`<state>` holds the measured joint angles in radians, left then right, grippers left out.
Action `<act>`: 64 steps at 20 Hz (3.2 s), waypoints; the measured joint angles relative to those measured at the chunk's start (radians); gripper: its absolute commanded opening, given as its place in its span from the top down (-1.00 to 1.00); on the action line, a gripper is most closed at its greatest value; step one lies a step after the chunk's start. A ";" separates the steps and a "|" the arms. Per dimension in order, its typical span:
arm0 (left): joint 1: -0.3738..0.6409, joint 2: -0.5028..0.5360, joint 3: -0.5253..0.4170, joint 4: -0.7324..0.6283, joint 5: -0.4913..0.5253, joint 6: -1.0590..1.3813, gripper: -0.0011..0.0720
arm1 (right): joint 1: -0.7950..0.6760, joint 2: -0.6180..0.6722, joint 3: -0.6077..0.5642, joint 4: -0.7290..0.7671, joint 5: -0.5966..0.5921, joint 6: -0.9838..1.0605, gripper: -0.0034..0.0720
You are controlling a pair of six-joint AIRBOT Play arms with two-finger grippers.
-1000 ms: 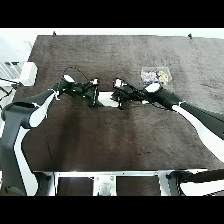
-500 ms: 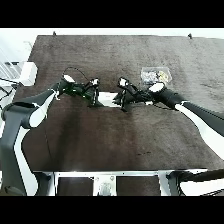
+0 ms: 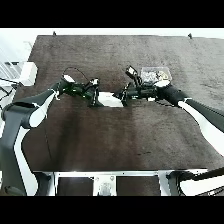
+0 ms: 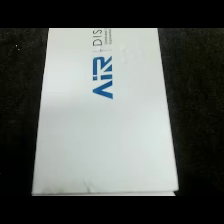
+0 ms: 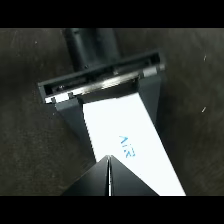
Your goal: Fold the box and place the chain.
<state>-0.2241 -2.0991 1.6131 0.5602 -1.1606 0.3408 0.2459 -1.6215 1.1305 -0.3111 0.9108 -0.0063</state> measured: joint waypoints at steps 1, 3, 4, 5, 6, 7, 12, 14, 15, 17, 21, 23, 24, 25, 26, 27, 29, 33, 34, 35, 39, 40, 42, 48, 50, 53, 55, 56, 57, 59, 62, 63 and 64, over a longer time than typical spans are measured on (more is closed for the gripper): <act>0.000 0.000 0.000 0.000 0.000 0.000 0.34 | 0.000 -0.010 0.002 -0.009 0.000 0.034 0.89; 0.000 0.000 0.000 0.000 0.000 0.000 0.34 | 0.000 -0.038 0.005 -0.050 0.002 0.109 0.89; 0.000 0.000 0.000 0.000 0.000 0.000 0.34 | 0.001 -0.050 0.007 -0.061 0.004 0.142 0.89; 0.000 0.000 0.000 0.000 0.000 0.000 0.34 | 0.002 -0.061 0.010 -0.068 0.007 0.174 0.89; 0.000 0.000 0.000 0.000 0.000 0.000 0.34 | 0.003 -0.072 0.012 -0.077 0.010 0.197 0.89; 0.000 0.000 0.000 0.000 0.000 0.000 0.34 | 0.003 -0.082 0.014 -0.088 0.014 0.221 0.89; 0.000 0.000 0.000 0.000 0.000 0.000 0.34 | 0.008 -0.106 0.030 -0.168 0.024 0.306 0.89; 0.000 0.000 0.000 0.000 0.000 0.000 0.34 | 0.008 -0.094 0.045 -0.173 0.030 0.293 0.89; 0.000 0.000 0.000 0.000 0.000 0.000 0.34 | 0.008 -0.077 0.050 -0.159 0.028 0.269 0.89; 0.000 0.000 0.000 0.000 0.000 0.000 0.34 | 0.008 -0.026 0.061 -0.089 0.011 0.221 0.90; 0.000 0.000 0.000 0.000 0.000 -0.001 0.34 | -0.005 0.129 0.051 0.001 -0.027 0.187 0.90; 0.000 0.000 0.000 0.000 0.000 0.000 0.34 | -0.021 0.229 0.002 0.013 -0.037 0.193 0.90; 0.000 0.000 0.000 0.000 0.000 -0.001 0.34 | -0.035 0.283 -0.033 0.016 -0.050 0.198 0.90; 0.000 0.000 0.000 0.000 0.000 -0.001 0.34 | -0.053 0.344 -0.079 0.031 -0.071 0.203 0.90; 0.000 0.000 0.000 0.000 0.000 -0.001 0.34 | -0.071 0.397 -0.129 0.031 -0.079 0.204 0.90; 0.000 0.000 0.000 0.000 0.000 -0.001 0.34 | -0.090 0.452 -0.189 0.028 -0.093 0.206 0.89; 0.000 0.000 0.000 0.000 0.000 -0.001 0.34 | -0.133 0.554 -0.304 0.036 -0.105 0.208 0.89; 0.000 0.000 0.000 -0.003 -0.002 -0.002 0.91 | -0.207 0.690 -0.494 0.035 -0.120 0.210 0.89; 0.000 0.001 0.000 -0.007 -0.003 -0.007 0.92 | -0.220 0.711 -0.524 0.036 -0.124 0.211 0.89; 0.001 0.005 0.000 -0.007 -0.004 -0.020 0.92 | -0.233 0.728 -0.550 0.039 -0.128 0.211 0.89; 0.024 0.064 -0.001 -0.005 0.019 -0.160 0.93 | -0.251 0.757 -0.601 0.037 -0.129 0.212 0.89; 0.039 0.096 -0.001 -0.017 0.029 -0.204 0.93 | -0.254 0.761 -0.606 0.039 -0.129 0.212 0.89; 0.076 0.159 -0.002 -0.031 0.070 -0.288 0.93 | -0.256 0.765 -0.613 0.038 -0.129 0.212 0.89; 0.254 0.316 -0.046 -0.024 0.359 -0.557 0.93 | -0.259 0.768 -0.619 0.039 -0.129 0.212 0.89; 0.322 0.336 -0.074 -0.021 0.457 -0.642 0.92 | -0.259 0.768 -0.619 0.040 -0.129 0.212 0.89; 0.398 0.348 -0.125 -0.019 0.595 -0.720 0.92 | -0.259 0.768 -0.619 0.045 -0.130 0.213 0.89; 0.429 0.344 -0.162 -0.016 0.689 -0.745 0.92 | -0.259 0.768 -0.619 0.058 -0.134 0.214 0.89; 0.436 0.340 -0.177 -0.013 0.730 -0.753 0.92 | -0.259 0.768 -0.619 0.068 -0.135 0.214 0.89; 0.441 0.333 -0.188 -0.014 0.763 -0.759 0.92 | -0.259 0.768 -0.619 0.076 -0.136 0.214 0.89; 0.449 0.311 -0.202 -0.014 0.812 -0.773 0.92 | -0.259 0.768 -0.619 0.092 -0.137 0.215 0.89; 0.455 0.276 -0.211 -0.016 0.874 -0.817 0.92 | -0.259 0.768 -0.619 0.108 -0.137 0.215 0.89; 0.456 0.261 -0.213 -0.016 0.886 -0.837 0.92 | -0.259 0.768 -0.619 0.111 -0.137 0.215 0.89; 0.456 0.248 -0.214 -0.016 0.897 -0.855 0.92 | -0.259 0.768 -0.619 0.114 -0.137 0.215 0.89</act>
<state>0.2321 -1.8515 1.3987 0.5446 -0.2638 -0.5140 -0.0132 -0.8532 0.5114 -0.1970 0.7734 0.2089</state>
